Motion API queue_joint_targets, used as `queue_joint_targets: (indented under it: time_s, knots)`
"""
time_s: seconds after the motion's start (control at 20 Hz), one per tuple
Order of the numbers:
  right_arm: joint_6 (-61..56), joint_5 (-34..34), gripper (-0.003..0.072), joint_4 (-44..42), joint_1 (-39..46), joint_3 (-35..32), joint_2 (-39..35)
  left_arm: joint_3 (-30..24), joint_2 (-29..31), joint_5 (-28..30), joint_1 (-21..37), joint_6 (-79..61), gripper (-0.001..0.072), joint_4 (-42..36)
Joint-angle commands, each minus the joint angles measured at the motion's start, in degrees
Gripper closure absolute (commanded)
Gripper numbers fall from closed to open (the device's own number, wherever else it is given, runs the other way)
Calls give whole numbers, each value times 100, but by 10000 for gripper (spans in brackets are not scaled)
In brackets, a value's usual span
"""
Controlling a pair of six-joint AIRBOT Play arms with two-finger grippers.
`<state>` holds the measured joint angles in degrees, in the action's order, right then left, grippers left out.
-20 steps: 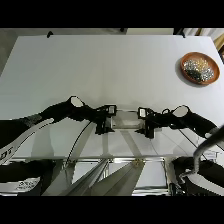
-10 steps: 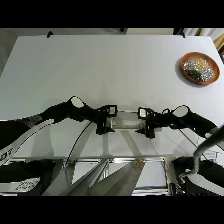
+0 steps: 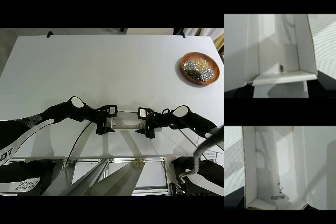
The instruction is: Fold the box and place the chain.
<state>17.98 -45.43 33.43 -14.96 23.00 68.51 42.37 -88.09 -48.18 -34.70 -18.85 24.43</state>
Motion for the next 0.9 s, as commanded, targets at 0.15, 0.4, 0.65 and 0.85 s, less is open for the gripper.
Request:
queue_joint_targets:
  time_s: [0.15, 0.4, 0.65, 0.85]
  knots:
    - [-4, 0, 346, -4, -2, -2, 0, -2, -2, -4, -2, -4, 457, 4]
    - [-9, -52, 347, -28, -4, -2, 0, -2, -2, -4, -2, -4, 457, 4]
    - [-11, -299, 328, -90, -2, -2, -7, -2, -2, -4, -2, -4, 457, 4]
    - [-70, -323, 64, -85, -2, -2, -26, -2, -2, -4, -2, -4, 457, 4]
